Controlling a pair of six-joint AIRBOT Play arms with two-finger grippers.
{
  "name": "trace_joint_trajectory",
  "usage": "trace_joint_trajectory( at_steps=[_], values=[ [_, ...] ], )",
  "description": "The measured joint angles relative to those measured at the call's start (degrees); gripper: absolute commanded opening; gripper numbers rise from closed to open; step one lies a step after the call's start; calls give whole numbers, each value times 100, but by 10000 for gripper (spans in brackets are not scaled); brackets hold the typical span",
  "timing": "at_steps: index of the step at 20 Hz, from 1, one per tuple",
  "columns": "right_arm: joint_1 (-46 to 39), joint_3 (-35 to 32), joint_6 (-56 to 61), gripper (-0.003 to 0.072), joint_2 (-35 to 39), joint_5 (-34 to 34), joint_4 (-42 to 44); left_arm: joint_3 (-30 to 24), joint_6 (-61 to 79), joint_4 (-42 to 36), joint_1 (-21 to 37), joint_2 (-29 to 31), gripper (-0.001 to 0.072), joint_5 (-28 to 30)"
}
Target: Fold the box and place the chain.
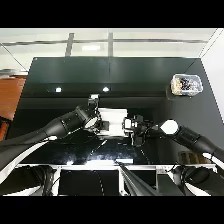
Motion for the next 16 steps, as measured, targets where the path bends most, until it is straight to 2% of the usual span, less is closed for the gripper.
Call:
trace_joint_trajectory(
  at_steps=[8, 12, 13, 14, 15, 16],
  values=[
    [-55, 4, 85, 204, 109, -81, 11, 0, -7, -9, 0, 0, 31, 17],
    [-439, 4, 767, 206, 535, 219, -597, 0, -17, -15, 0, 0, 30, 20],
    [-560, 4, 929, 301, 640, 350, -765, 0, -17, -15, 0, 0, 31, 17],
    [-693, 4, 1080, 528, 728, 501, -920, 0, -17, -13, 0, 0, 31, 17],
    [-800, 4, 1180, 571, 787, 605, -1034, 0, -17, -9, 0, 0, 31, 17],
    [-885, 2, 1281, 571, 833, 682, -1119, 0, -4, -7, 0, 0, 31, 13]
  ],
)
